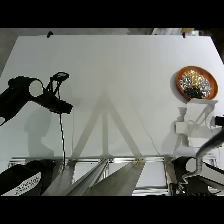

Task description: Fold the box and place the chain.

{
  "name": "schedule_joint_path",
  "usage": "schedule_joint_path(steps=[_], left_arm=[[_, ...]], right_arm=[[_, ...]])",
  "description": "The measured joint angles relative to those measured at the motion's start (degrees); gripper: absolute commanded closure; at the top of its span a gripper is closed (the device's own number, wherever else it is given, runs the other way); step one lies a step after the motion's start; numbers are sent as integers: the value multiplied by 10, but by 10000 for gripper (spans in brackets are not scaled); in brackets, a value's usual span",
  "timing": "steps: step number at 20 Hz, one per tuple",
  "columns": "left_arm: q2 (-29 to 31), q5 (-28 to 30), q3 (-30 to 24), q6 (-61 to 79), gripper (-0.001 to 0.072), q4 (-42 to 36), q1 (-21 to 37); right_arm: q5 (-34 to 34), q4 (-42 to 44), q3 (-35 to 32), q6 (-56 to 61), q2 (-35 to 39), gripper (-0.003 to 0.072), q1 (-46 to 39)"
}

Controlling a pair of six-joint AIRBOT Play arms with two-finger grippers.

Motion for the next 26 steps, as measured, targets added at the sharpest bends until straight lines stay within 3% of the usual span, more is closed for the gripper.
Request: schedule_joint_path(steps=[6, 13, 18, 24, 25, 26], left_arm=[[0, 0, 0, 0, 701, 0, 0], [0, 0, 0, 0, 701, 0, 0], [0, 0, 0, 0, 701, 0, 0], [0, 11, 0, 0, 700, 0, 0], [0, 15, 0, 0, 694, -2, 0], [0, 20, 0, 0, 589, -6, 0]], right_arm=[[33, 40, 0, -21, 38, 671, 37], [69, 220, -35, -63, 179, 671, 165], [37, 366, -116, -67, 268, 670, 278], [-24, 425, -160, -22, 294, 670, 418], [-32, 429, -162, -15, 295, 670, 436], [-39, 432, -164, -10, 296, 670, 450]])
